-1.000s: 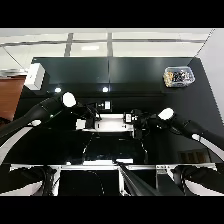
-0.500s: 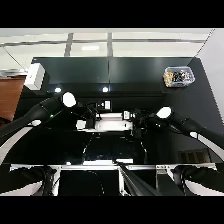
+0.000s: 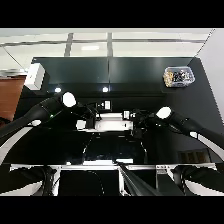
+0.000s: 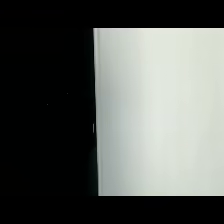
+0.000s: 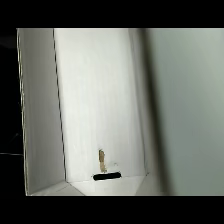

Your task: Fold the box and place the chain.

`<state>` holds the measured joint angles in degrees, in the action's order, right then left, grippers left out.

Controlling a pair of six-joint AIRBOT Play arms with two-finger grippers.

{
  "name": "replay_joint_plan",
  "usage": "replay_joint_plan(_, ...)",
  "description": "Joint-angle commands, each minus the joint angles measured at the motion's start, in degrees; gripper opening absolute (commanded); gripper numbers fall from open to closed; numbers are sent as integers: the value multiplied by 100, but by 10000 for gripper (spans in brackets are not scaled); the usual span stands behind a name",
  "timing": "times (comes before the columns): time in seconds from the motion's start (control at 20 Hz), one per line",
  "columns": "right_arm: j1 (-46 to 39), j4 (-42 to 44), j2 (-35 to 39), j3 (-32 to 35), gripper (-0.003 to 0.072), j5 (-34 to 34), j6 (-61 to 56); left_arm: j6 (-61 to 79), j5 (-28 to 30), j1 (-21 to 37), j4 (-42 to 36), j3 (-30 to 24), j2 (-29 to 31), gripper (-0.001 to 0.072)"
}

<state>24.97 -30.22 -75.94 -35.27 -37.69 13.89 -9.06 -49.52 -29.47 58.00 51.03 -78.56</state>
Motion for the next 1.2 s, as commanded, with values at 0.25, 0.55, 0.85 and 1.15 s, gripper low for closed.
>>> replay_joint_plan(0.25, 33, -37, -17, -9, 709, 66, -63, -11, 0, 0, 0, 4, -2, 23)
replay_joint_plan(0.55, 44, -72, -20, -9, 710, 79, -83, -13, -22, 0, -22, 4, -2, 23)
replay_joint_plan(0.85, 55, -81, -20, -9, 599, 79, -83, -20, -17, 0, -22, 4, -2, 23)
replay_joint_plan(1.15, 125, -236, -22, -4, 463, 94, -129, -37, 120, 0, -192, 4, -2, 25)
